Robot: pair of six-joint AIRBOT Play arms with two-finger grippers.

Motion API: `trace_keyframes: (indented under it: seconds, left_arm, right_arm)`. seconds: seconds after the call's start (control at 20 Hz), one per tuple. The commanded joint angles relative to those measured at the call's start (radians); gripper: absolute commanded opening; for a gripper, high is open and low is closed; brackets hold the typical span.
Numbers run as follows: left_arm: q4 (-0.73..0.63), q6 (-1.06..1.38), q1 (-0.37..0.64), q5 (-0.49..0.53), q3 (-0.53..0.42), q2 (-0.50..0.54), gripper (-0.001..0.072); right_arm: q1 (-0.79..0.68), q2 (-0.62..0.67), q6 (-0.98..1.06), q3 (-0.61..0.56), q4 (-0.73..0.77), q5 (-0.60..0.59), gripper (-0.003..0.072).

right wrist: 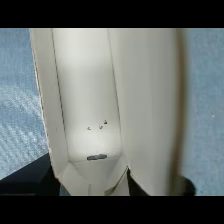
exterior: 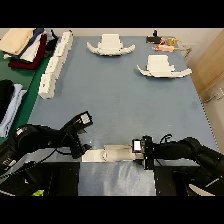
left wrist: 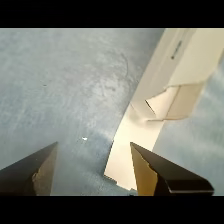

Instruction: Fold the box.

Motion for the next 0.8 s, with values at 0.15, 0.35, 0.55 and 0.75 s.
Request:
trace_keyframes:
  seconds: [0.15,0.35,0.55,0.75]
  left_arm:
    - [-0.193,0.337,0.0,0.009,-0.028,-0.131,0.0688]
    - [-0.193,0.349,-0.014,0.011,-0.028,-0.202,0.058]
    - [-0.196,0.352,-0.126,0.034,-0.046,-0.198,0.0581]
    - [-0.196,0.277,-0.267,0.184,-0.12,-0.141,0.058]
  right_arm:
    - [0.0,0.001,0.0,0.0,0.0,0.0,0.042]
    - [0.0,0.001,0.0,0.0,0.0,0.0,0.042]
    - [0.0,0.001,0.0,0.0,0.0,0.0,0.042]
    - [0.0,0.001,0.0,0.0,0.0,0.0,0.042]
